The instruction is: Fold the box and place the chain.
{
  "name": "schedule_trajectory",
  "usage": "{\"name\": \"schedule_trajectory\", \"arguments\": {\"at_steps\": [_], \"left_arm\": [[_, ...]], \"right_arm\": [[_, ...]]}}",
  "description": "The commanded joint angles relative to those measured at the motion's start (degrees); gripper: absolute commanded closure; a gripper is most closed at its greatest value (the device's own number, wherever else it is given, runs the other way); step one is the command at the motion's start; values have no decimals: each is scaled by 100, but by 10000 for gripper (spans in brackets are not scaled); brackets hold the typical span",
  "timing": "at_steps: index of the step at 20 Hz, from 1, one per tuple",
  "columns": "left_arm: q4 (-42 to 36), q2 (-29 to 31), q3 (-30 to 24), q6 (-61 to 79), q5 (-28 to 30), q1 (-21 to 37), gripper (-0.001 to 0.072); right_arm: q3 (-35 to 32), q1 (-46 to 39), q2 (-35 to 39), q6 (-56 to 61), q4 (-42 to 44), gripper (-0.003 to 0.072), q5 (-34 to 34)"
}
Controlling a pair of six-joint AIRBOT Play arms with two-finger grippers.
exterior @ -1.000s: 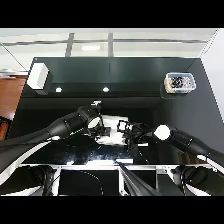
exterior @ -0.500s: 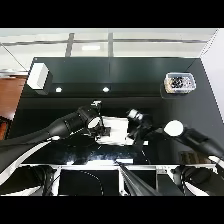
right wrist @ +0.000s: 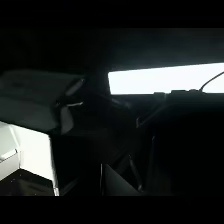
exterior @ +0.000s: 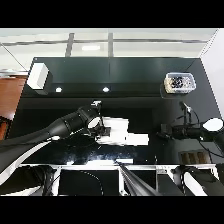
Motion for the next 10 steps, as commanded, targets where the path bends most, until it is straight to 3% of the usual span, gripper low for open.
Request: {"name": "schedule_trajectory", "arguments": {"at_steps": [1,3,7,10], "left_arm": [[7,-2,4,2,-37,0,684],[9,-2,4,2,-33,2,684],[7,-2,4,4,-46,0,684],[9,-2,4,4,-52,2,684]], "right_arm": [[-378,-101,-494,527,350,674,282],[-507,428,-894,61,905,674,227],[-483,1390,-1475,-494,2188,674,-551],[-337,1755,-1539,-1384,2905,674,-487]]}}
